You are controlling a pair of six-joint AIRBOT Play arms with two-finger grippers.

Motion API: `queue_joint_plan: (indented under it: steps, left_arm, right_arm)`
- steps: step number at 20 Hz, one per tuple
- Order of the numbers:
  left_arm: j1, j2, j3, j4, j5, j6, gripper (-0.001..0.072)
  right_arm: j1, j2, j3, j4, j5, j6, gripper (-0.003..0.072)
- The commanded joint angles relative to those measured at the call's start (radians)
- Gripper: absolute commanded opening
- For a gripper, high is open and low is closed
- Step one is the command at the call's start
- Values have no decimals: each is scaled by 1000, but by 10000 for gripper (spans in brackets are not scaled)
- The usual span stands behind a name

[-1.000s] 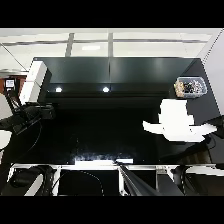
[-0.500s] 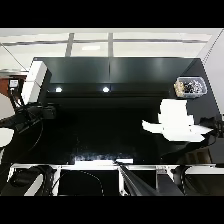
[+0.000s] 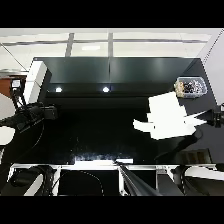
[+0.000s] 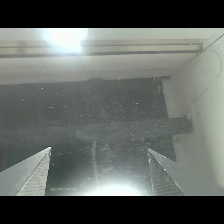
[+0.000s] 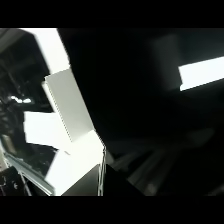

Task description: Fold the box and place the chain.

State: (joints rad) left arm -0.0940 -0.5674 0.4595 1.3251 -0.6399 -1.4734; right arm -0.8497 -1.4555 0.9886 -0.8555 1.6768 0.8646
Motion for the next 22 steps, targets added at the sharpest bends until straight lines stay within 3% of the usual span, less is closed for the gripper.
queue_joint_plan:
  steps: [1, 5, 11, 15, 17, 20, 22]
  left_arm:
    - [-1, 0, 0, -70, -7, 0, 708]
    - [-1, -5, 0, -209, -85, 98, 708]
    - [-1, -54, 0, -316, -92, 191, 708]
    - [0, -159, 3, -489, -134, 192, 708]
    - [2, -248, 48, -521, -219, 204, 707]
    - [0, -416, 127, -608, -426, 337, 704]
    - [1, -527, 135, -723, -501, 483, 703]
  right_arm:
    - [120, 150, -67, 82, -19, -11, 42]
    - [304, 397, -251, 156, -268, 134, 42]
    - [788, 706, -505, 230, -735, 431, 42]
    - [1169, 728, -573, 193, -1044, 493, 43]
    - [1318, 727, -604, 106, -1174, 494, 42]
    - [1413, 727, -660, 69, -1252, 494, 42]
    - [1419, 727, -689, 72, -1246, 494, 43]
